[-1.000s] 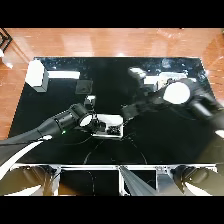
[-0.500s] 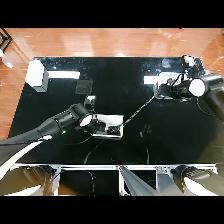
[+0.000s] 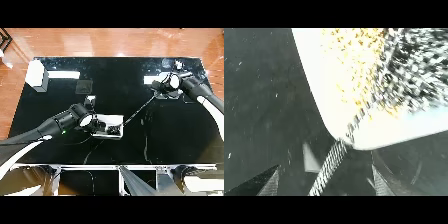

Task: Fold the box and place the chain.

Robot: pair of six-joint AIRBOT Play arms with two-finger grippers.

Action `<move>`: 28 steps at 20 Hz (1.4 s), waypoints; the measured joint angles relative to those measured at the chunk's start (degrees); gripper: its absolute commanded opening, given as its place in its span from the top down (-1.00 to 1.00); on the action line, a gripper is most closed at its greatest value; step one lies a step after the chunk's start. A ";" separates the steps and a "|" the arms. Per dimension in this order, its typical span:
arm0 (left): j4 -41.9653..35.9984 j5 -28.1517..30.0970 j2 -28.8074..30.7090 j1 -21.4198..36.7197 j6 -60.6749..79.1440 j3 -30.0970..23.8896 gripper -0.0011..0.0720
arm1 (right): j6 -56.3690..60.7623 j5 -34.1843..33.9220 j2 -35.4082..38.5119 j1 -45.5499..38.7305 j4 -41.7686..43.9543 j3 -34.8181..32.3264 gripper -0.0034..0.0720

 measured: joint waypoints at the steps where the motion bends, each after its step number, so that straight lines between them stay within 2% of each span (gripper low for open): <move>1: 0.00 0.00 0.00 0.00 0.02 0.00 0.91 | 0.42 0.13 -1.09 -0.04 0.39 0.79 -0.79; 2: 0.00 0.00 0.00 0.00 0.02 0.00 0.91 | 0.59 0.68 -1.88 -0.04 0.59 1.27 -0.79; 3: 0.00 0.00 0.00 0.00 0.02 0.00 0.91 | 0.66 1.22 -2.49 -0.11 0.68 1.66 -0.36; 4: 0.00 0.02 0.00 0.00 0.02 0.00 0.91 | 0.81 1.70 -2.91 -0.22 0.74 1.99 0.55; 5: 0.00 0.00 0.00 0.02 0.02 0.00 0.91 | 0.81 2.54 -3.17 -0.35 1.01 2.16 0.85; 8: 0.00 0.00 0.00 0.00 0.02 0.00 0.91 | -1.70 4.76 -3.19 -0.52 1.79 2.51 0.85; 11: 0.00 0.07 0.00 0.00 0.02 0.00 0.91 | -8.11 7.10 -0.22 -0.63 2.91 2.62 0.86; 16: 0.00 0.37 0.00 0.00 0.02 0.00 0.91 | -23.58 12.90 14.12 -0.39 7.26 2.69 0.86; 22: 0.02 0.46 0.00 0.00 0.02 0.00 0.91 | -33.81 26.14 35.04 -0.22 15.72 2.69 0.85; 25: 0.02 0.46 0.00 0.00 0.02 0.00 0.91 | -37.73 33.46 40.70 0.09 24.20 2.58 0.85; 28: 0.04 0.46 0.00 0.00 0.02 0.00 0.91 | -40.09 36.72 42.95 3.23 31.69 1.42 0.86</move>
